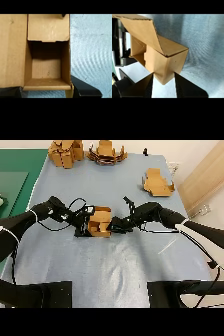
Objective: Fold the box.
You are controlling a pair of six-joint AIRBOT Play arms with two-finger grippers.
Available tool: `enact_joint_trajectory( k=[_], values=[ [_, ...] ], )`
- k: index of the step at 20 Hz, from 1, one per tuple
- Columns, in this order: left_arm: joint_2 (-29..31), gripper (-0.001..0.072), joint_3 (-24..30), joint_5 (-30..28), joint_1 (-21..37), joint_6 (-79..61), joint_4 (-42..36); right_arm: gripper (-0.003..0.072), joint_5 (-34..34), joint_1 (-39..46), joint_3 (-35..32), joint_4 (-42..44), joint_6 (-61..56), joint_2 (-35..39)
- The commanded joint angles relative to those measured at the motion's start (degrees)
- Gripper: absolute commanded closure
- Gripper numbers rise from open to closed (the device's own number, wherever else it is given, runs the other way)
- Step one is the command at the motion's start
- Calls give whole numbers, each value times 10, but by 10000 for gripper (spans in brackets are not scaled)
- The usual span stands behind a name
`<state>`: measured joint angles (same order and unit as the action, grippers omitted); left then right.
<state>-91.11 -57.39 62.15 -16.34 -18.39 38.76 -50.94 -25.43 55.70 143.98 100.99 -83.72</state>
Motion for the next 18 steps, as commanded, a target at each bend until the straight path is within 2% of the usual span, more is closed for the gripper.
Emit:
enact_joint_trajectory(
  k=[1,5,10,12,18],
  values=[
    [0,483,0,4,0,0,0,262,32,-18,20,-64,-73,-7],
    [0,483,0,4,0,0,0,263,8,-45,91,-161,-168,-37],
    [0,483,0,4,0,4,0,262,-106,-87,191,-310,-348,-79],
    [0,483,0,4,0,4,0,263,-129,-105,218,-355,-403,-87],
    [0,483,0,4,-1,4,0,263,-129,-120,236,-373,-450,-92]
  ],
)
